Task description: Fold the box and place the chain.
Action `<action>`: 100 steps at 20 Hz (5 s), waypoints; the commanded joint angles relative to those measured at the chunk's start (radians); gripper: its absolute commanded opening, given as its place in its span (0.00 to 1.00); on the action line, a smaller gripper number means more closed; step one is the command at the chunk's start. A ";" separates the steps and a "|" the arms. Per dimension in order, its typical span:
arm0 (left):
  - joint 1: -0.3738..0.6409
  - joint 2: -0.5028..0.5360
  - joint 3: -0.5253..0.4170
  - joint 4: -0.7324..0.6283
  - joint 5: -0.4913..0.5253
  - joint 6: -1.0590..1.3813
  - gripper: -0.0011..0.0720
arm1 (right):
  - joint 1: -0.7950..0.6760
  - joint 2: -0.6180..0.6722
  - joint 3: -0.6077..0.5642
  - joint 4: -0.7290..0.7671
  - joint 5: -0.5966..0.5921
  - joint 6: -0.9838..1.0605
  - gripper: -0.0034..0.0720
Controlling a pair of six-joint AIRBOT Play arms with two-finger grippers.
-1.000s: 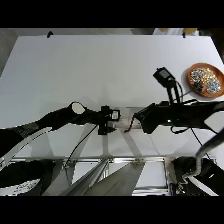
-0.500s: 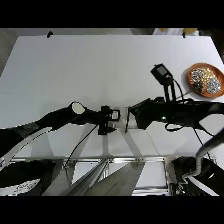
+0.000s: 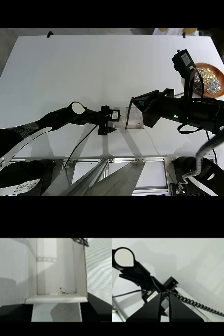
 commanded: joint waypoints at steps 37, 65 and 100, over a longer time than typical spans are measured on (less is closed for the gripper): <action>0.000 0.001 0.000 0.000 0.000 0.000 0.30 | 0.076 0.060 -0.037 -0.542 0.420 0.372 0.06; 0.000 0.001 0.000 0.000 0.000 0.000 0.30 | -0.449 -0.385 0.188 -0.423 0.371 0.108 0.07; 0.000 0.001 0.000 0.000 0.000 0.000 0.30 | -0.566 -0.492 0.120 -0.448 0.325 0.119 0.06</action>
